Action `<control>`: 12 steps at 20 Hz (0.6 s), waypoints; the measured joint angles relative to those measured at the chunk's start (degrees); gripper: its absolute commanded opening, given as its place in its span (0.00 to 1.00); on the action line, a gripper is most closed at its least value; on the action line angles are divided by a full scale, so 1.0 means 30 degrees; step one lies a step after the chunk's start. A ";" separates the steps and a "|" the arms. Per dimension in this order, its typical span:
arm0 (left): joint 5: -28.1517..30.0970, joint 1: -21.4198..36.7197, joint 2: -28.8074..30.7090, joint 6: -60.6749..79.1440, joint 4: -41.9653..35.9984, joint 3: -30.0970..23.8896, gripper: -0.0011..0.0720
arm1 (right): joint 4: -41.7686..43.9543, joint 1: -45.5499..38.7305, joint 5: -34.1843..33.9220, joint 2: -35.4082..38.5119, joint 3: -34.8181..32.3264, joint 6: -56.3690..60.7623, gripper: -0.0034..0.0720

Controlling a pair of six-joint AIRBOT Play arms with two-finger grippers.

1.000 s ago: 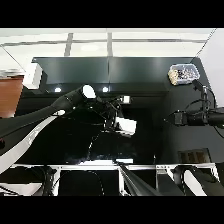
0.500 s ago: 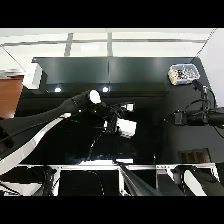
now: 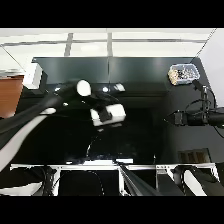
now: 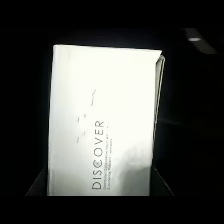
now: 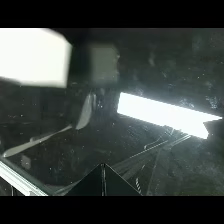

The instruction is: Fold the box and place the chain.

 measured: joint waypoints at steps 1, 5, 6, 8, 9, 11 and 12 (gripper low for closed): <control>-0.0109 0.0998 0.0583 -0.1770 0.0940 -0.0226 0.46 | -0.0007 0.0000 -0.0029 0.0000 0.0000 0.0000 0.06; -0.0787 0.7147 0.2528 -0.7766 0.3803 -0.2193 0.47 | 0.0000 0.0000 -0.0051 0.0007 0.0000 0.0000 0.06; -0.0852 0.8845 0.2747 -0.8597 0.4175 -0.2623 0.47 | 0.0000 0.0000 -0.0073 0.0000 0.0000 0.0000 0.06; -0.0852 1.2276 0.2936 -0.9748 0.4299 -0.3155 0.47 | 0.0015 0.0000 -0.0270 0.0000 -0.0058 0.0000 0.06; -0.0852 1.3843 0.2922 -1.0025 0.4095 -0.3264 0.47 | 0.0073 0.0007 -0.0437 0.0007 -0.0080 0.0000 0.06; -0.0393 1.6320 0.2732 -0.9712 0.3694 -0.3147 0.47 | 0.0124 0.0051 -0.0991 0.0000 -0.0102 0.0000 0.06; -0.0153 1.7238 0.2565 -0.9347 0.3555 -0.2987 0.47 | 0.0189 0.0080 -0.1260 0.0007 -0.0117 0.0000 0.06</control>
